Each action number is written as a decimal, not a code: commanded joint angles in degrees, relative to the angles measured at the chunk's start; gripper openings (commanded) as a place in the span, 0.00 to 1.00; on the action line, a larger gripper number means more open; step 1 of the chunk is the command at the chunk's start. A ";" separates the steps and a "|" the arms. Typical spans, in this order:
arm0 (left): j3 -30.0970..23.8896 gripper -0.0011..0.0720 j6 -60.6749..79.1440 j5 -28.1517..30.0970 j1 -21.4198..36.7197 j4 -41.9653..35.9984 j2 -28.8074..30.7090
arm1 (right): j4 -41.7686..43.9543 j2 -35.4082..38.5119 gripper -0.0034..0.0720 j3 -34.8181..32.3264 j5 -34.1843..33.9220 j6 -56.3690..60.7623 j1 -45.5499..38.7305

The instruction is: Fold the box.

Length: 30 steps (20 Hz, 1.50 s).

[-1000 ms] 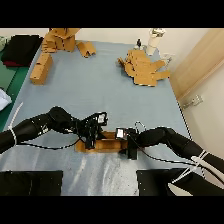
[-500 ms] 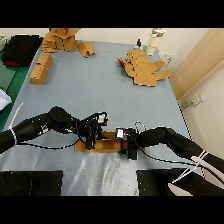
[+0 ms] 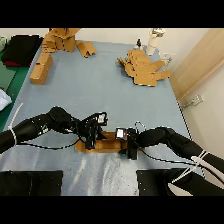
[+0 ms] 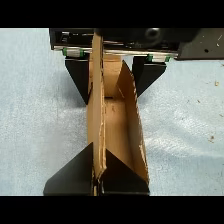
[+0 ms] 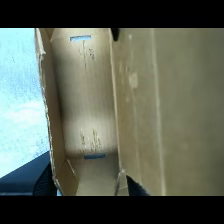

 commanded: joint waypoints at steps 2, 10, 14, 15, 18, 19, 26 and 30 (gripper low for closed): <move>0.04 0.03 -0.07 0.55 0.00 0.02 -0.02 | 0.00 0.02 0.70 0.02 0.02 0.02 0.00; 0.07 0.54 -6.93 5.07 0.09 -0.13 0.46 | 0.00 0.02 0.70 0.02 0.02 0.02 0.00; 0.04 0.72 -11.74 8.22 0.37 5.51 3.91 | 0.00 0.02 0.70 0.02 0.02 0.02 0.00; 0.04 0.88 -18.21 8.39 0.94 8.81 5.03 | 0.00 0.02 0.70 0.02 0.02 0.02 0.00; 0.04 0.93 -42.82 4.13 3.10 27.32 9.09 | 0.00 0.02 0.70 0.02 0.00 0.02 0.00; 0.04 0.93 -51.30 1.14 3.76 33.53 10.43 | 0.00 0.02 0.70 0.02 0.00 0.04 0.00; -0.63 0.03 -80.15 -22.03 3.02 39.04 11.96 | 0.00 0.02 0.70 0.02 0.02 0.02 0.00; -5.03 0.03 -83.36 -16.41 -0.81 18.95 11.52 | 0.00 0.02 0.70 0.02 0.02 0.02 0.00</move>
